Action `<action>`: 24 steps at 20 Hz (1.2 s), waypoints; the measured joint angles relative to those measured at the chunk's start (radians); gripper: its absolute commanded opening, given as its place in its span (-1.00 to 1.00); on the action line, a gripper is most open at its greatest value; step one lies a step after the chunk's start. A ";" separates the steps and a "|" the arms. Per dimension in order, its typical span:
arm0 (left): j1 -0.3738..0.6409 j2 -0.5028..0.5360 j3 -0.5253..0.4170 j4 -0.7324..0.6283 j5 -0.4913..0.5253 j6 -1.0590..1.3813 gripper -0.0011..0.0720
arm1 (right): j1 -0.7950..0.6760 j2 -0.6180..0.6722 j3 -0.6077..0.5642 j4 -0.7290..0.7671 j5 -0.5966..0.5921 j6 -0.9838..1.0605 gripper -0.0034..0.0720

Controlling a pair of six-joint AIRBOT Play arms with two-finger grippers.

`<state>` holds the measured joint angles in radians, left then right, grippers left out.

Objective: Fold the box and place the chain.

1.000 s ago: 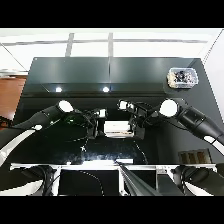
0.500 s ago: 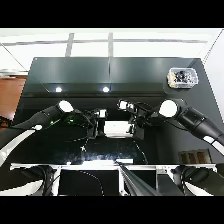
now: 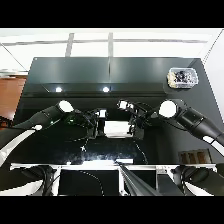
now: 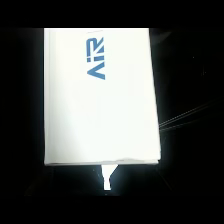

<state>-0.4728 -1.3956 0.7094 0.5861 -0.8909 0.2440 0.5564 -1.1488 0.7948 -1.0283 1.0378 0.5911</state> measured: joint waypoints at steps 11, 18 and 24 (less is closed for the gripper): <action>0.000 0.000 0.000 0.000 -0.001 -0.003 0.39 | -0.053 0.070 0.036 -0.002 0.069 0.221 -0.46; 0.000 0.000 0.000 0.000 0.000 -0.003 0.39 | -0.159 0.095 -0.057 0.243 0.132 0.491 -0.81; 0.000 0.000 0.000 0.000 0.000 -0.002 0.39 | -0.158 0.011 -0.119 0.519 0.031 0.539 -0.81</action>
<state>-0.4728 -1.3956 0.7094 0.5861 -0.8906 0.2417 0.3981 -1.1378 0.6758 -0.5095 1.0691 1.1305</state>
